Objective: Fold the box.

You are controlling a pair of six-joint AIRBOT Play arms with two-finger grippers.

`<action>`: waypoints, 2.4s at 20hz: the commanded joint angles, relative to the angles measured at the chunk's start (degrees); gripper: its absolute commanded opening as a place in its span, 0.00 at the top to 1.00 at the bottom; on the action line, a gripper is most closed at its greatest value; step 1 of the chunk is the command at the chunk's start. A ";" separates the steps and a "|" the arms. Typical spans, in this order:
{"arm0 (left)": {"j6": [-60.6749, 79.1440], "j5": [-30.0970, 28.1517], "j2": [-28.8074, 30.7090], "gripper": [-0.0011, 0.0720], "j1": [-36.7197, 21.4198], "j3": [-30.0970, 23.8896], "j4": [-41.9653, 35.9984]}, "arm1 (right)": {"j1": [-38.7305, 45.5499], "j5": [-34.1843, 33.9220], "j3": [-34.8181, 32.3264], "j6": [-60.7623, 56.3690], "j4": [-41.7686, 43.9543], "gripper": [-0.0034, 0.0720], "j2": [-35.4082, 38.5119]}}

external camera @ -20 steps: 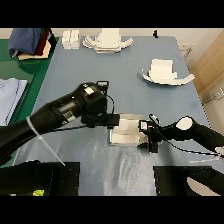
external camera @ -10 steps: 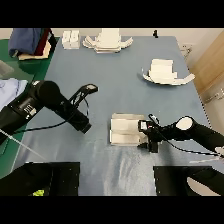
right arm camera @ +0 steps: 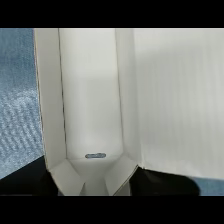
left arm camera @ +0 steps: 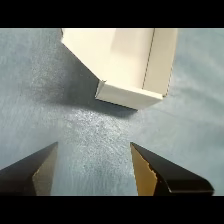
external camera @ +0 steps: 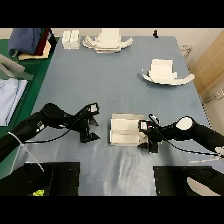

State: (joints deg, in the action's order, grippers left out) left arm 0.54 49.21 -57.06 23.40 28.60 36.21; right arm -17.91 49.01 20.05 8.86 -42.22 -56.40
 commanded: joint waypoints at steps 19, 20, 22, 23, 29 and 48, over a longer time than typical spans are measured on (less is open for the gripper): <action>22.38 -14.97 -9.66 0.03 14.84 -1.49 -16.81 | 0.00 0.00 0.04 -0.02 0.02 0.27 0.04; 22.01 -15.45 -9.66 0.03 14.80 -1.49 -16.68 | 0.00 0.00 0.04 0.00 0.02 0.27 0.04; 21.94 -16.31 -9.64 0.03 14.49 -1.49 -16.31 | 0.02 -0.02 0.04 0.00 0.02 0.27 0.04; 21.90 -16.00 -9.62 0.03 14.08 -1.49 -16.22 | 0.00 0.00 0.04 0.00 0.02 0.27 0.04; 17.57 -12.44 -7.56 0.03 11.17 -2.25 -9.01 | 0.00 0.00 0.04 -0.02 0.02 0.27 0.04; 16.33 -15.96 -9.20 0.03 16.35 -2.29 -17.40 | 0.00 0.00 0.04 -0.02 0.02 0.27 0.04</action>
State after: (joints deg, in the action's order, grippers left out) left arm 16.95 33.98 -66.06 38.89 26.30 19.68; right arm -17.87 48.99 20.08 8.84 -42.19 -56.38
